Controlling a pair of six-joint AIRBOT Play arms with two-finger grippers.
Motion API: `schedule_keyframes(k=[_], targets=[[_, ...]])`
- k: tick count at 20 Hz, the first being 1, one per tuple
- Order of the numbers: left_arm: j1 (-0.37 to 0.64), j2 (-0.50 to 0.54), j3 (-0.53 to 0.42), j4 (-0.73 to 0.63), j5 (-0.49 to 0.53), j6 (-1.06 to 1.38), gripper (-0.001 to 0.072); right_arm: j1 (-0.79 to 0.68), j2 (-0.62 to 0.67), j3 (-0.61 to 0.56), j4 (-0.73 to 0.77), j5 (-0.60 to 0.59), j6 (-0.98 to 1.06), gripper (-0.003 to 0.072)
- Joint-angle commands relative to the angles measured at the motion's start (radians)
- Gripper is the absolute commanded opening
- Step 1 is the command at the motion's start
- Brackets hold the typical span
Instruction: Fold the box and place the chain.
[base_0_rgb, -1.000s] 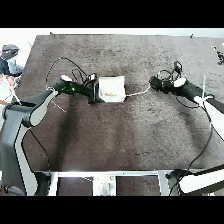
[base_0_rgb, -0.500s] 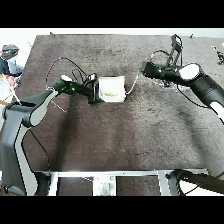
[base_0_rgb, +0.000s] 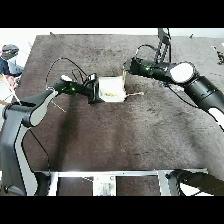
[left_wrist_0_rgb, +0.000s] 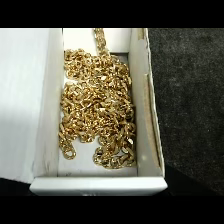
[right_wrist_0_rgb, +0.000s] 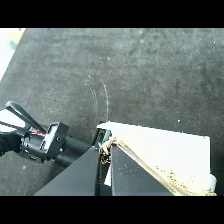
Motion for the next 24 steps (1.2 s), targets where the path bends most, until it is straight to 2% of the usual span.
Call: schedule_keyframes(k=[1, 10, 12, 13, 16, 18, 20, 22, 24], targets=[[0.000, 0.000, 0.000, 0.000, 0.000, 0.000, 0.0410, 0.011, -0.023, 0.004, 0.000, -0.004, 0.000, 0.0011], [0.000, 0.000, 0.000, 0.000, 0.000, 0.000, 0.0409, 0.089, -0.205, 0.003, -0.034, -0.005, 0.000, 0.0014], [0.000, 0.000, 0.000, 0.000, 0.000, 0.000, 0.0410, 0.072, -0.213, 0.003, -0.096, -0.004, 0.000, 0.0369], [0.000, 0.000, 0.000, 0.000, 0.000, 0.000, 0.0410, 0.056, -0.212, 0.003, -0.155, 0.002, 0.000, 0.0338], [0.000, 0.000, 0.000, 0.001, 0.000, 0.000, 0.0410, -0.045, -0.214, 0.000, -0.311, 0.106, 0.004, 0.0338], [0.000, 0.000, 0.000, 0.000, 0.000, 0.000, 0.0410, -0.139, -0.228, -0.007, -0.363, 0.143, -0.014, 0.0338], [0.000, 0.000, 0.000, 0.000, 0.000, 0.000, 0.0409, -0.226, -0.272, -0.003, -0.272, 0.151, -0.163, 0.0338], [0.000, 0.000, 0.000, 0.000, 0.000, 0.000, 0.0410, -0.296, -0.357, 0.046, -0.140, 0.245, -0.333, 0.0338], [0.000, 0.000, 0.000, 0.001, 0.000, 0.000, 0.0410, -0.325, -0.433, 0.106, -0.130, 0.319, -0.415, 0.0338]])
